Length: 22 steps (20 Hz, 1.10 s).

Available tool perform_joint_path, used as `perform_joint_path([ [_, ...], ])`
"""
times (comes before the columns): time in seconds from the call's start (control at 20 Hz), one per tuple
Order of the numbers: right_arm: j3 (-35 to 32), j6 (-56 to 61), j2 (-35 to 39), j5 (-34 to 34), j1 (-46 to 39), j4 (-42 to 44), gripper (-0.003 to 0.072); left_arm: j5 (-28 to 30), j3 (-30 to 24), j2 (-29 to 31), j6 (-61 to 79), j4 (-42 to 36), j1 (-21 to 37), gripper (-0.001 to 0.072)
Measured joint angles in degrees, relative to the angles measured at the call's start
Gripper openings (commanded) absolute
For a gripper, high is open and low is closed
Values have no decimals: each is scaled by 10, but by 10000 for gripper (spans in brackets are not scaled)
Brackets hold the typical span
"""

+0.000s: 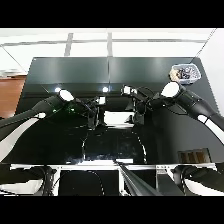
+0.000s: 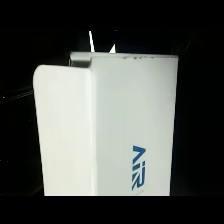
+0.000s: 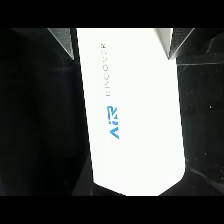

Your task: Fold the box and place the chain.

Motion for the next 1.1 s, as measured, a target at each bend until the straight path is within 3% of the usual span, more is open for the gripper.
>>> perform_joint_path([
  [0.05, 0, 4, 0, -1, 1, -2, 460, 0, 0, 0, 0, 0, 0, 455],
  [0.15, 0, 11, 0, 2, 2, -4, 409, 0, 0, 0, 0, 0, 0, 455],
  [0.2, 0, 12, 0, 3, 2, -4, 272, 0, 0, 0, 0, 0, 0, 455],
  [0.25, 0, 15, 0, 3, 2, -5, 241, 0, 0, 0, 0, 0, 0, 456],
  [0.85, 0, 21, 0, 19, 2, -10, 242, 1, 0, 0, 1, 0, 0, 455],
  [0.95, 0, 21, 0, 21, 2, -11, 281, 1, 0, 0, 1, 0, 0, 456],
  [1.1, 0, 21, 0, 23, 2, -12, 281, 1, 0, 0, 0, 0, 0, 455],
])
